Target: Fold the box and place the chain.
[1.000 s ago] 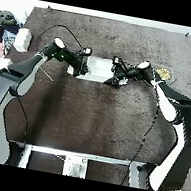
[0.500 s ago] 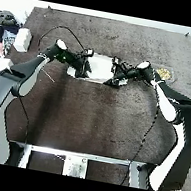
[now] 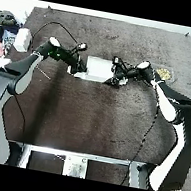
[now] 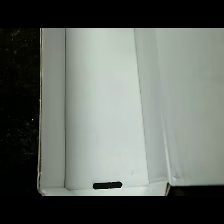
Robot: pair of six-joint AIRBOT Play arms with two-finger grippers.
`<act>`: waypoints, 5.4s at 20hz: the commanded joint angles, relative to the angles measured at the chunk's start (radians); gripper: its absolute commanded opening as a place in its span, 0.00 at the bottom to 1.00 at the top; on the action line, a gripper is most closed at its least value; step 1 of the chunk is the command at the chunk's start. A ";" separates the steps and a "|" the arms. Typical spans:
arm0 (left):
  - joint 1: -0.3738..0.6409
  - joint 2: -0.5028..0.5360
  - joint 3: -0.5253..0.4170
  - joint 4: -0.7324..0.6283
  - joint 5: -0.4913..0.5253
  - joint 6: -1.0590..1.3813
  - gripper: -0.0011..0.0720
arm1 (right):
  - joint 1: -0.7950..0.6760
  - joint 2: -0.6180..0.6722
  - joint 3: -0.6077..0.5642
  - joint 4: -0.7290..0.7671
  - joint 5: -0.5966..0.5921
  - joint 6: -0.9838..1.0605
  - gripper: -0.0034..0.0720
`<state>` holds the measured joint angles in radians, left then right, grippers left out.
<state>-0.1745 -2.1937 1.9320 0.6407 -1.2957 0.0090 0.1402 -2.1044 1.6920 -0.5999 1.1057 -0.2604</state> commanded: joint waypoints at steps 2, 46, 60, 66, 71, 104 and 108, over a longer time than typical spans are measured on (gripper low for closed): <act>0.038 0.047 0.000 -0.032 -0.085 -0.031 0.03 | 0.000 0.000 0.000 -0.002 0.005 0.000 0.63; 0.069 0.170 -0.325 -0.302 0.167 -0.838 0.38 | 0.001 0.000 0.000 -0.002 0.005 0.000 0.63; -0.018 0.173 -0.237 -0.064 0.160 -1.079 0.42 | 0.002 0.000 0.000 -0.002 0.005 0.000 0.63; -0.083 0.173 -0.144 0.150 0.161 -1.239 0.42 | 0.002 0.000 0.000 -0.002 0.005 0.000 0.63; -0.141 0.173 -0.122 0.329 0.199 -1.424 0.43 | 0.002 0.000 0.000 -0.002 0.005 0.000 0.63; -0.348 0.111 0.031 1.020 0.148 -2.076 0.32 | 0.002 0.000 0.000 -0.002 0.005 0.000 0.63; -0.348 0.092 0.078 1.020 0.110 -2.064 0.17 | 0.002 0.000 0.000 -0.002 0.005 0.000 0.63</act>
<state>-0.5232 -2.0865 1.9793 1.6604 -1.1572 -2.0651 0.1432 -2.1044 1.6924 -0.6003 1.1107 -0.2615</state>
